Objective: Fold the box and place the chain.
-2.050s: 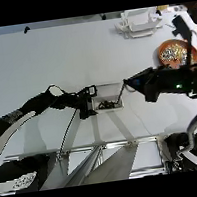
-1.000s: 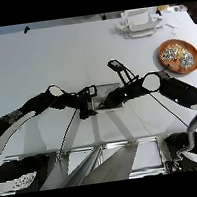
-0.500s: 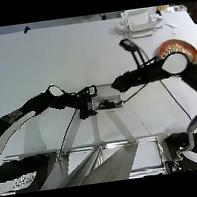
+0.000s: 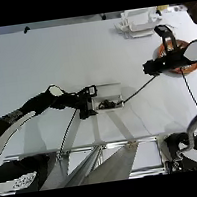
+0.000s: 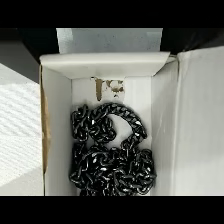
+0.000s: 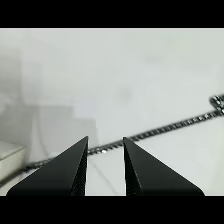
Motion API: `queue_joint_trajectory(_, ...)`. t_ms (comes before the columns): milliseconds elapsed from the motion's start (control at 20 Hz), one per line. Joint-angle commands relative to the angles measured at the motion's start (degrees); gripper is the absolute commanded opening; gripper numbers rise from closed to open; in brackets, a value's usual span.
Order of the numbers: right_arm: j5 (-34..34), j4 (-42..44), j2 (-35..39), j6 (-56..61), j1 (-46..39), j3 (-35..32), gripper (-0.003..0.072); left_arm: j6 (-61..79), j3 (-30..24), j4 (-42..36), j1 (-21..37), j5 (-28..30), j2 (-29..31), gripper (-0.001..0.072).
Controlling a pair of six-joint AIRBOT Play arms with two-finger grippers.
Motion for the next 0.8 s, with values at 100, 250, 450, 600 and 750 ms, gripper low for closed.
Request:
queue_joint_trajectory(100, -1.0, -3.3, -5.0, 2.1, -1.6, -3.3, 0.0218, 0.0, 0.0, 0.0, 0.0, 0.5, 0.0, 0.0179)
queue_joint_trajectory(250, -2.1, -3.1, -7.6, 2.3, -1.6, -4.6, 0.0218, 0.0, 0.0, 0.0, 0.0, 0.5, 0.0, 0.0179)
queue_joint_trajectory(450, -3.4, -3.1, -11.4, 2.2, -1.6, -5.5, 0.0218, 0.0, 0.0, 0.0, 0.0, 0.5, 0.0, 0.0179)
queue_joint_trajectory(600, -3.9, -3.1, -13.6, 2.3, -1.6, -5.5, 0.0218, 0.0, 0.0, 0.0, 0.0, 0.5, 0.0, 0.0179)
queue_joint_trajectory(750, -4.8, -3.1, -15.0, 2.3, -1.6, -5.5, 0.0218, 0.0, 0.0, 0.0, 0.0, 0.5, 0.0, 0.0179)
